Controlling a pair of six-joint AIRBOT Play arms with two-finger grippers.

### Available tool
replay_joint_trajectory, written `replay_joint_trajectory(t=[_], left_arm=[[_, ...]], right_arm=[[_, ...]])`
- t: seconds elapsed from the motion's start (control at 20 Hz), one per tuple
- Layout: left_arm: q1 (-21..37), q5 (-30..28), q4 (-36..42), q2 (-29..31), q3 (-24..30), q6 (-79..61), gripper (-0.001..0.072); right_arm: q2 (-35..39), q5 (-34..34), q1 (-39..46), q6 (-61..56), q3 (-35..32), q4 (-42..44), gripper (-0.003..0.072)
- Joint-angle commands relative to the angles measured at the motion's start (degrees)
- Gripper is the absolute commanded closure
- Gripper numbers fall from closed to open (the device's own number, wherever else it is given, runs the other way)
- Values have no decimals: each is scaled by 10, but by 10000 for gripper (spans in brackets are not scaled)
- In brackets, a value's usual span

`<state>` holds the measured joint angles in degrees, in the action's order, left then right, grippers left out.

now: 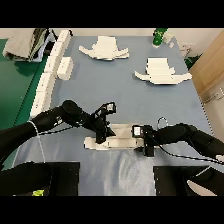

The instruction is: Fold the box.

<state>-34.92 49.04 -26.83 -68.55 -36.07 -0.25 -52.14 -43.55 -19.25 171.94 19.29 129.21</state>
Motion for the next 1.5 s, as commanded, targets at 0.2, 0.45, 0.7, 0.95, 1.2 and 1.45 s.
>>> replay_joint_trajectory(t=[0.2, 0.45, 0.7, 0.95, 1.2, 1.45], left_arm=[[0, -18, 28, 0, 0, -3, 695], [-1, -10, 28, 0, 0, 3, 696], [1, 5, 25, 0, 0, 52, 169], [34, 59, -133, 49, -4, 296, 168], [71, 202, -227, 169, -10, 528, 543], [-3, 119, 0, 179, 10, 641, 696]], right_arm=[[1, 0, -1, 0, 0, 0, 169], [1, 0, -1, 0, 0, 0, 169], [1, 0, -1, 0, 0, 0, 169], [1, 0, -1, 0, 0, 0, 169], [1, 0, -1, 0, 0, 0, 169], [1, 0, 0, 0, 0, -1, 169]])
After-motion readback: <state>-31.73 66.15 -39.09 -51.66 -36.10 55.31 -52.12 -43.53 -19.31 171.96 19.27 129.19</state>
